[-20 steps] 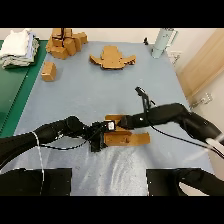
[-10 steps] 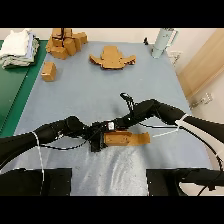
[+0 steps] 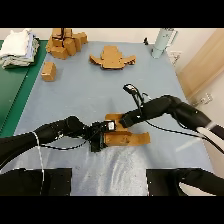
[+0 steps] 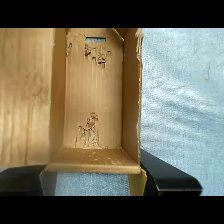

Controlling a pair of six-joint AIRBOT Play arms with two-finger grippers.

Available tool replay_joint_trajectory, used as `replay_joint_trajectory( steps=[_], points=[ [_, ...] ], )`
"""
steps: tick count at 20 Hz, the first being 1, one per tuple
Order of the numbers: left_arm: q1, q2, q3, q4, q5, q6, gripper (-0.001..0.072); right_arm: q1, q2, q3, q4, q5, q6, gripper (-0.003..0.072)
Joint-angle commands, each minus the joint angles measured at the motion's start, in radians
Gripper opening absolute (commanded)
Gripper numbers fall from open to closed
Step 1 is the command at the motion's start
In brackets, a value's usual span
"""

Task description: Fold the box.

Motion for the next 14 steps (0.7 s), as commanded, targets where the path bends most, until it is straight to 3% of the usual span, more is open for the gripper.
replay_joint_trajectory(
  steps=[1,4,5,7,11,14],
  points=[
    [0.0,0.0,0.0,0.0,0.0,0.0,0.0524,0.001,0.185,-0.059,-0.111,-0.129,0.029,0.0003],
    [0.0,0.0,0.0,0.0,0.0,0.0,0.0524,0.022,0.357,-0.218,-0.112,-0.227,-0.107,0.0005],
    [0.0,0.0,0.0,0.0,0.0,0.0,0.0524,0.022,0.399,-0.272,-0.122,-0.236,-0.177,0.0086],
    [0.0,0.0,0.0,0.0,0.0,0.0,0.0524,0.022,0.441,-0.359,-0.177,-0.211,-0.334,0.0587],
    [0.0,0.0,0.0,0.0,0.0,0.0,0.0524,0.022,0.43,-0.44,-0.281,0.051,-0.564,0.0593],
    [0.0,0.0,0.0,0.0,0.0,0.0,0.0524,0.022,0.372,-0.443,-0.257,0.206,-0.683,0.0593]
  ],
)
